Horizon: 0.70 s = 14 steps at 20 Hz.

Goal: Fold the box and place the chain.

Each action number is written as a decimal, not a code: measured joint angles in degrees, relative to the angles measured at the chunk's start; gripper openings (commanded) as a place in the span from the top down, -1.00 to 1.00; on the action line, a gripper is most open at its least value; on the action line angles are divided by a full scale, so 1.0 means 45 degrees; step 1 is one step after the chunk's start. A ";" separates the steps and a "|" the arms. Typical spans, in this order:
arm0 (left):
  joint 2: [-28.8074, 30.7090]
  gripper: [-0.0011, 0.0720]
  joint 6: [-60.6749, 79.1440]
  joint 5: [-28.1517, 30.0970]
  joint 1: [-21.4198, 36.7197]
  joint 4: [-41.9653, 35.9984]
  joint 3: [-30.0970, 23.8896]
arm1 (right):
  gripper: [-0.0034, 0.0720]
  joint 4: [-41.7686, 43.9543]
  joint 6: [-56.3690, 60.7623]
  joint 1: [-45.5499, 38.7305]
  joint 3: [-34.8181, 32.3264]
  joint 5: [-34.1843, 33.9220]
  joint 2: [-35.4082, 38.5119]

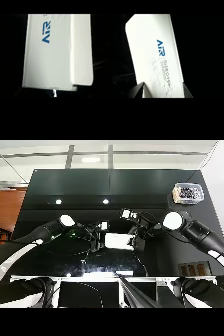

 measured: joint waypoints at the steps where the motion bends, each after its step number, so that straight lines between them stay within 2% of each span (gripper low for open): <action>1: 0.0000 -0.12 0.0000 0.0000 0.0000 0.0000 0.0000 | -0.30 -0.0175 -0.0005 0.0015 0.0005 -0.0029 0.0000; 2: 0.0000 -0.12 -0.0005 0.0005 0.0000 -0.0005 0.0000 | -0.22 -0.0287 -0.0005 0.0034 0.0010 -0.0083 0.0000; 6: 0.0000 -0.12 -0.0044 0.0029 0.0000 -0.0015 0.0000 | -0.22 -0.0510 -0.0010 0.0058 0.0010 -0.0199 -0.0010; 7: 0.0000 -0.12 -0.0044 0.0029 0.0000 -0.0015 0.0000 | 0.09 -0.0520 -0.0010 0.0068 0.0010 -0.0209 -0.0010; 14: 0.0000 -0.12 -0.0015 0.0049 0.0000 -0.0019 0.0000 | 0.07 -0.0379 0.0000 0.0136 0.0010 -0.0131 -0.0010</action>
